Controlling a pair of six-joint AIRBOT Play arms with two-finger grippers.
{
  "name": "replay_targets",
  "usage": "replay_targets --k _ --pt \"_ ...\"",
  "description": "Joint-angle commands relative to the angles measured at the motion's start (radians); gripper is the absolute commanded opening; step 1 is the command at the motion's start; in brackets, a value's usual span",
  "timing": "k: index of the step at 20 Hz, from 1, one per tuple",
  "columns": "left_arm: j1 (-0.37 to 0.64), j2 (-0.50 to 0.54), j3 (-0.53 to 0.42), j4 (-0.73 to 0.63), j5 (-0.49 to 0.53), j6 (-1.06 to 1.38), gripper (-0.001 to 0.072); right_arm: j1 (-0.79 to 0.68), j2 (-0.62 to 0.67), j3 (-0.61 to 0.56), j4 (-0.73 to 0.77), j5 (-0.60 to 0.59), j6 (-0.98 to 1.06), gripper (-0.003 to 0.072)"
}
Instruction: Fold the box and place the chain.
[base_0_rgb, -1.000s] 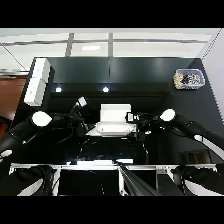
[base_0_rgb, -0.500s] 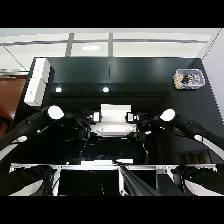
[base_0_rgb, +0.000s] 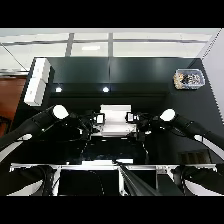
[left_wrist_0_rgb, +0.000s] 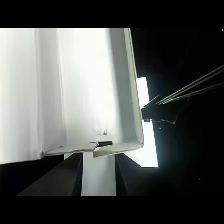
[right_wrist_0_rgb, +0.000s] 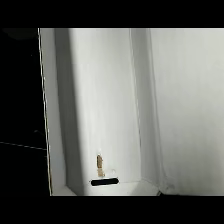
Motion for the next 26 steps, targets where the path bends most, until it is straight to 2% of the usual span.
replay_targets --k 1,5,8,10,11,12,14,15,16,17,18,19,23,26 --pt "-0.024 -0.002 0.000 -0.032 0.016 -0.052 0.0234 0.000 -0.001 0.000 0.000 0.000 0.000 0.0390" --pt "-0.026 -0.022 0.000 -0.174 0.013 -0.054 0.0234 0.000 -0.001 0.000 0.000 0.000 0.000 0.0390" --pt "-0.026 -0.056 0.000 -0.202 0.011 -0.056 0.0230 0.000 -0.001 0.000 0.000 0.000 0.000 0.0390" --pt "-0.026 -0.067 0.000 -0.203 0.006 -0.056 0.0096 0.000 -0.001 0.000 0.000 0.000 0.000 0.0390" --pt "-0.026 -0.068 0.000 -0.203 0.003 -0.056 0.0094 0.000 -0.001 0.000 0.000 0.000 0.000 0.0391" --pt "-0.026 -0.068 0.000 -0.203 0.005 -0.056 0.0095 0.000 -0.001 0.000 0.000 0.000 0.000 0.0390" --pt "-0.026 -0.068 0.001 -0.203 0.013 -0.056 0.0324 0.000 -0.001 0.000 0.000 0.000 0.000 0.0390" --pt "-0.026 -0.068 0.001 -0.198 0.010 -0.056 0.0210 0.000 -0.001 0.000 0.000 0.000 0.000 0.0390" --pt "-0.026 -0.068 0.002 -0.188 0.011 -0.056 0.0129 0.000 -0.001 0.000 0.000 0.000 0.000 0.0390" --pt "-0.026 -0.068 0.002 -0.189 0.011 -0.056 0.0288 0.000 -0.001 0.000 0.000 0.000 0.000 0.0390" --pt "-0.025 -0.066 0.003 -0.183 0.001 -0.066 0.0219 0.000 -0.001 0.000 0.000 0.000 0.000 0.0390" --pt "-0.020 -0.061 0.011 -0.150 -0.025 -0.079 0.0031 0.000 -0.001 0.000 0.000 0.000 0.000 0.0390" --pt "0.065 0.022 0.068 0.054 -0.128 -0.492 0.0025 0.000 -0.001 0.000 0.000 0.000 0.000 0.0390" --pt "0.211 0.138 0.079 0.300 -0.196 -0.840 0.0024 0.000 -0.001 0.000 0.000 0.000 0.000 0.0390"
